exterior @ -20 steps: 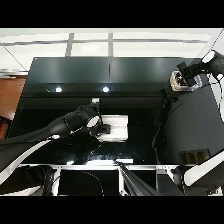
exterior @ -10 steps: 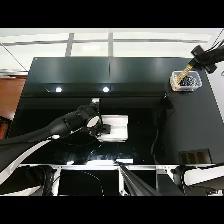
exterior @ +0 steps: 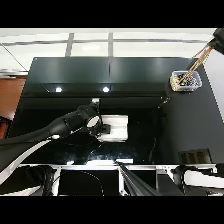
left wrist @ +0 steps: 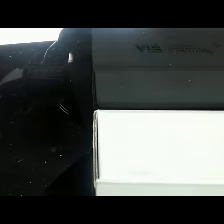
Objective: Fold the box and place the chain.
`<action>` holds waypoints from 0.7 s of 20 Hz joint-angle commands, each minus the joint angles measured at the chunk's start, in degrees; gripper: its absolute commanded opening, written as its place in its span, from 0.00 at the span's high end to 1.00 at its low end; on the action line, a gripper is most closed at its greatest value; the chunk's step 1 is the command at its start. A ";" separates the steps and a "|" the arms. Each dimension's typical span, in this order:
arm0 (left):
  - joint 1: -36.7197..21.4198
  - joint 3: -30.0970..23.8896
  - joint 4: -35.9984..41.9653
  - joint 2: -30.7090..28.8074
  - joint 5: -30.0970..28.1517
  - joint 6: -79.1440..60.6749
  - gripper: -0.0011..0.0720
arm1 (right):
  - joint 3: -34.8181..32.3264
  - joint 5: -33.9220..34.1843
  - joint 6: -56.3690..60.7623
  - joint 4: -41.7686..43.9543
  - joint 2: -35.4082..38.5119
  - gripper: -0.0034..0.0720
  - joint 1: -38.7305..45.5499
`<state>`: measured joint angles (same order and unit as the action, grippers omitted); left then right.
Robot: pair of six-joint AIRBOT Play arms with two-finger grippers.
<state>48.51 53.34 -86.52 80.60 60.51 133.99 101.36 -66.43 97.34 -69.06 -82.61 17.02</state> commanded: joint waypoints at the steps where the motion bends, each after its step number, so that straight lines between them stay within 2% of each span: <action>1: -0.02 0.02 -0.02 0.00 -0.02 0.00 0.94 | 3.15 -0.72 -3.87 2.78 2.16 0.90 0.11; 4: -0.02 0.02 -0.02 0.00 0.00 0.00 0.94 | 7.45 -2.27 -5.95 6.75 2.60 0.90 0.11; 10: -0.04 0.02 -0.33 0.00 -0.04 0.00 0.94 | 7.54 -7.41 -9.40 9.16 8.11 0.90 -0.61; 12: -0.04 0.02 -0.66 0.00 -0.04 0.00 0.94 | 6.75 -8.41 -10.25 9.18 10.43 0.90 -2.21; 14: -0.04 0.02 -0.68 0.00 -0.04 0.00 0.94 | 2.58 -9.22 -11.13 9.27 13.99 0.90 -5.44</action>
<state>48.51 53.34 -86.89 80.60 60.51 133.99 106.91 -73.80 87.94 -60.20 -72.44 14.46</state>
